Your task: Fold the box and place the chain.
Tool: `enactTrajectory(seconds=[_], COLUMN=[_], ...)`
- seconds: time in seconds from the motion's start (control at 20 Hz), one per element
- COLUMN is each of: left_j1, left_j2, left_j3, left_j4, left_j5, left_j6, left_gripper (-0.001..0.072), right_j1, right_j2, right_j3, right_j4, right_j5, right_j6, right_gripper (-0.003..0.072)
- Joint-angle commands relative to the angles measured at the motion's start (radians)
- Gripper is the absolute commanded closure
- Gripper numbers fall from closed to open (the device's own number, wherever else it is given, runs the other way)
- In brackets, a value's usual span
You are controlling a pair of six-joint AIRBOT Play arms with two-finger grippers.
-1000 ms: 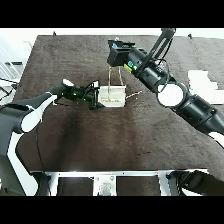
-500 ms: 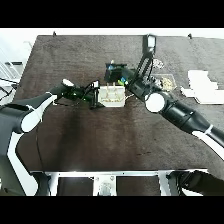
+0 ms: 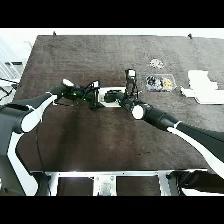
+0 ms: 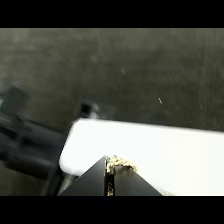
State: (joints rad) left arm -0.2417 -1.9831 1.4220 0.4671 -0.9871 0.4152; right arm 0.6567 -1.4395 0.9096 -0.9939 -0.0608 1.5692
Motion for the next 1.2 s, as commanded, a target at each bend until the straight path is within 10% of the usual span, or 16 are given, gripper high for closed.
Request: enactTrajectory(seconds=[0.0,0.1,0.65,1.15], left_j1=[0.000,0.000,0.000,0.000], left_j2=[0.000,0.000,0.000,0.000], left_j3=[0.000,0.000,0.000,0.000], left_j4=[0.000,0.000,0.000,0.000], left_j5=[0.000,0.000,0.002,0.003], left_j6=[0.000,0.000,0.000,0.001], left_gripper=[0.0650,0.0650,0.0650,0.0649], right_j1=[-0.014,-0.036,-0.206,-0.526], right_j2=[-0.033,-0.025,0.196,0.015], right_j3=[-0.005,-0.005,-0.007,-0.016], right_j4=[0.000,0.000,-0.012,-0.012], right_j5=[-0.003,-0.003,0.136,0.356], right_j6=[0.009,0.009,-0.098,-0.089], right_gripper=[0.0645,0.0288,0.0275,0.0315])
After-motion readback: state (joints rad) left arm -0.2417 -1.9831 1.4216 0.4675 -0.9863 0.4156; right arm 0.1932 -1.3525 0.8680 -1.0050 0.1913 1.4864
